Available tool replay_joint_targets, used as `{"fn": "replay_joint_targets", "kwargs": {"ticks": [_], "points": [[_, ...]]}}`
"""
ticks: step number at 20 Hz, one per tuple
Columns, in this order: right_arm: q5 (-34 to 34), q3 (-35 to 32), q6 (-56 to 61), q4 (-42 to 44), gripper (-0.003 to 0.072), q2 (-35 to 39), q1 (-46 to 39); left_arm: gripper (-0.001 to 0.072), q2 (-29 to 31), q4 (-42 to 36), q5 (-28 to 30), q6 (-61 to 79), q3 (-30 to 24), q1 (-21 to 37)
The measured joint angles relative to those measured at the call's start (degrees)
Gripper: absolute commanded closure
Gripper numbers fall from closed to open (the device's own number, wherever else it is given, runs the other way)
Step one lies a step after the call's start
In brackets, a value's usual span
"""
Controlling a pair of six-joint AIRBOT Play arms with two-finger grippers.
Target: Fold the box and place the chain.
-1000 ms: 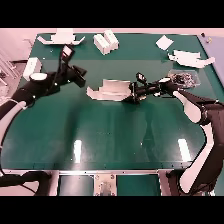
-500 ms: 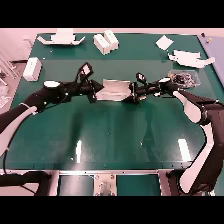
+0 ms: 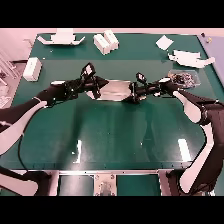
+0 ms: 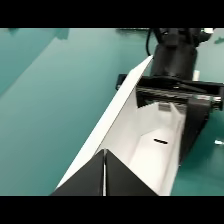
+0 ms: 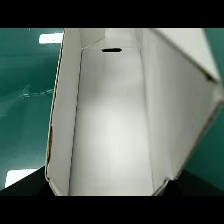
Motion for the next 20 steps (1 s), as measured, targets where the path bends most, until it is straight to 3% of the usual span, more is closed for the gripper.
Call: {"fn": "replay_joint_targets", "kwargs": {"ticks": [10,15,20], "points": [[0.0,0.0,0.0,0.0,0.013,0.0,0.0,0.0689,-8.7,-1.1,6.0,1.3,10.2,0.0],[0.0,0.0,0.0,0.0,0.013,0.0,0.0,0.0689,-10.2,-1.1,9.7,1.4,11.6,0.0],[0.0,0.0,0.0,0.0,0.013,0.0,0.0,0.0689,-11.6,-0.5,9.7,1.3,11.8,0.0]]}}
